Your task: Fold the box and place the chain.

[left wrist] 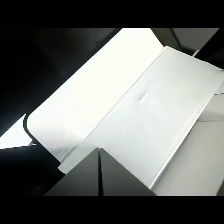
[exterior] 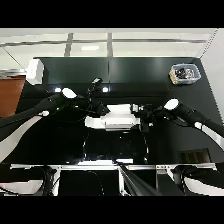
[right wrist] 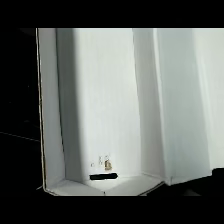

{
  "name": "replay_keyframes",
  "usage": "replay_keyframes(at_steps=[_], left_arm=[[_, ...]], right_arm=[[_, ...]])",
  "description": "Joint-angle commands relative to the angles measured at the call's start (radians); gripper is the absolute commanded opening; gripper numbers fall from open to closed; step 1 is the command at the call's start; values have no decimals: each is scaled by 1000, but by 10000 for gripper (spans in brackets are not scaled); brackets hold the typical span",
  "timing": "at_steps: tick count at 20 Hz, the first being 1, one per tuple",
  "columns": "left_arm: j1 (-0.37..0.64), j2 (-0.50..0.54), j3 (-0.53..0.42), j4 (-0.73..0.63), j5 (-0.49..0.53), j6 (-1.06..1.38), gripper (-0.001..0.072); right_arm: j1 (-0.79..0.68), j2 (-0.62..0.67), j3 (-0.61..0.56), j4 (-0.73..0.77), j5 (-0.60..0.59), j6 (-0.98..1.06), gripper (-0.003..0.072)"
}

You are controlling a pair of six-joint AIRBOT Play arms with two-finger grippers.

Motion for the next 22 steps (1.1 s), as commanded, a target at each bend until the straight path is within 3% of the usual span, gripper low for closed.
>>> replay_keyframes(at_steps=[1, 6, 9, 13, 14, 15, 16, 17, 20, 22], left_arm=[[19, 10, 17, 22, -41, -13, 18], [104, 226, 29, 195, -76, -109, 18], [133, 368, -16, 247, -94, -121, 18], [95, 434, -171, 207, -175, 278, 22], [83, 425, -196, 225, -193, 413, 58], [71, 416, -219, 244, -181, 541, 228], [60, 406, -238, 258, -152, 667, 479], [49, 394, -249, 259, -105, 761, 607], [13, 340, -238, 283, 56, 795, 629], [-16, 294, -213, 325, 43, 797, 629]], right_arm=[[0, -1, -1, 5, -2, 3, 228], [0, -1, -1, 6, 2, 3, 228], [0, -1, -1, 6, 2, 3, 228], [1, -1, -1, 6, 2, 3, 228], [1, -1, -1, 6, 2, 3, 228], [0, -1, -1, 5, 2, 3, 228], [1, -1, -1, 6, 2, 3, 228], [1, -1, -1, 6, 2, 3, 228], [1, -1, -1, 6, 2, 3, 228], [1, -1, -1, 6, 2, 3, 228]])
